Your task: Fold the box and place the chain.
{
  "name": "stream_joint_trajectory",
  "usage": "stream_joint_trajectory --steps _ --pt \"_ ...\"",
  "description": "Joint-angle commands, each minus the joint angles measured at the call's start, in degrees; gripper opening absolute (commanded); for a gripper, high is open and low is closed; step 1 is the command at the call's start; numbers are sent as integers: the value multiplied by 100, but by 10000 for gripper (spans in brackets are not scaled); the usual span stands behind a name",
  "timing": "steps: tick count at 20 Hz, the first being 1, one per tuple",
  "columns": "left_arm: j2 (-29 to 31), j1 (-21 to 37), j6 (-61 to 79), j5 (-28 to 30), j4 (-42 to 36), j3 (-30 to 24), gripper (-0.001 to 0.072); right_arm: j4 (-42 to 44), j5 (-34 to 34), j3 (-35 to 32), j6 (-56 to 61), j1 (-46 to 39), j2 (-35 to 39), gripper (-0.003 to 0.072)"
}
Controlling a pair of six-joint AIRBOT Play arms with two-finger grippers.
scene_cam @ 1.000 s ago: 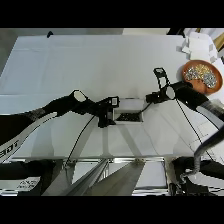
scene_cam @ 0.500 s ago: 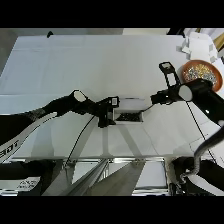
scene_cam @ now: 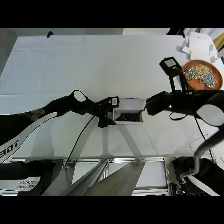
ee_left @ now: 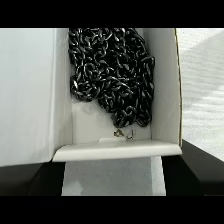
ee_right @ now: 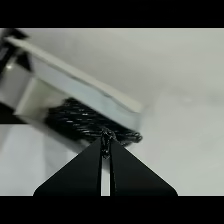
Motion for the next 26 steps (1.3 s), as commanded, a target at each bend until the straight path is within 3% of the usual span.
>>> stream_joint_trajectory --steps 1,3,6,13,15,18,23,26 --pt "2 0 2 0 0 -2 310 479 -433 -4 -48 553 122 13" --pt "2 0 2 0 0 -2 310 472 -828 -7 -46 813 111 13" --pt "2 0 2 0 0 -2 310 461 -894 -17 -46 914 -61 14" --pt "2 0 2 0 0 -2 310 83 -973 -387 -42 903 -1261 19" --pt "2 0 2 0 0 -2 310 81 -1086 -391 -42 903 -1521 175" --pt "2 0 2 2 0 -2 310 76 -1147 -365 -50 890 -1517 198" --pt "2 0 2 2 0 -2 310 354 -404 345 -765 264 -1331 197" --pt "2 0 2 0 0 -2 310 1322 -629 863 -2105 -229 -1307 196"
